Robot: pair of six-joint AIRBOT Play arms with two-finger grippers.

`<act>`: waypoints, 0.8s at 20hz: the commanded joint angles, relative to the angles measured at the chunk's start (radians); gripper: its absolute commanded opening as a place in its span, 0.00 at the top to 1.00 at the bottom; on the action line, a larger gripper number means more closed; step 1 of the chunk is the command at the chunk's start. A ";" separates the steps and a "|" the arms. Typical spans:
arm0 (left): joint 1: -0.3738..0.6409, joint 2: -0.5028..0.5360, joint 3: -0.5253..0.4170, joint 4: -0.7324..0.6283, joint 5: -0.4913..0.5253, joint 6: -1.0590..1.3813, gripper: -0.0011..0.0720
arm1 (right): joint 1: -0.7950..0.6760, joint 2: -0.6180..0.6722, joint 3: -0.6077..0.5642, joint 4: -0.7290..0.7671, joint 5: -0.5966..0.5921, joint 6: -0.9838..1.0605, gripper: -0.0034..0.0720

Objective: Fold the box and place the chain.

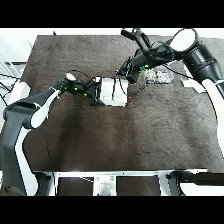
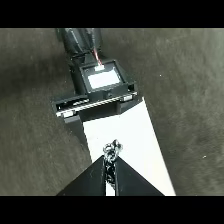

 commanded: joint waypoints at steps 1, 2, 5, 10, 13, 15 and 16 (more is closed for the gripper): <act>0.000 0.000 0.000 0.000 0.000 0.000 0.13 | 0.025 -0.037 -0.059 0.000 -0.083 0.082 0.94; 0.000 0.000 0.000 0.000 0.000 0.000 0.13 | 0.037 -0.056 -0.087 0.003 -0.119 0.087 0.94; 0.000 0.000 0.000 0.000 0.000 0.000 0.13 | 0.070 -0.121 -0.153 0.026 -0.247 0.089 0.94; 0.000 0.000 0.000 0.001 0.000 0.000 0.13 | 0.097 -0.254 -0.167 0.020 -0.308 0.103 0.94; 0.000 0.000 0.000 0.000 0.000 0.000 0.13 | 0.068 -0.257 -0.161 -0.056 -0.310 0.103 0.50; 0.000 0.000 0.000 0.001 -0.001 0.000 0.13 | 0.032 -0.217 -0.159 -0.085 -0.291 0.098 0.47; 0.000 0.000 0.000 0.001 -0.001 0.000 0.13 | 0.006 -0.185 -0.159 -0.084 -0.265 0.066 0.47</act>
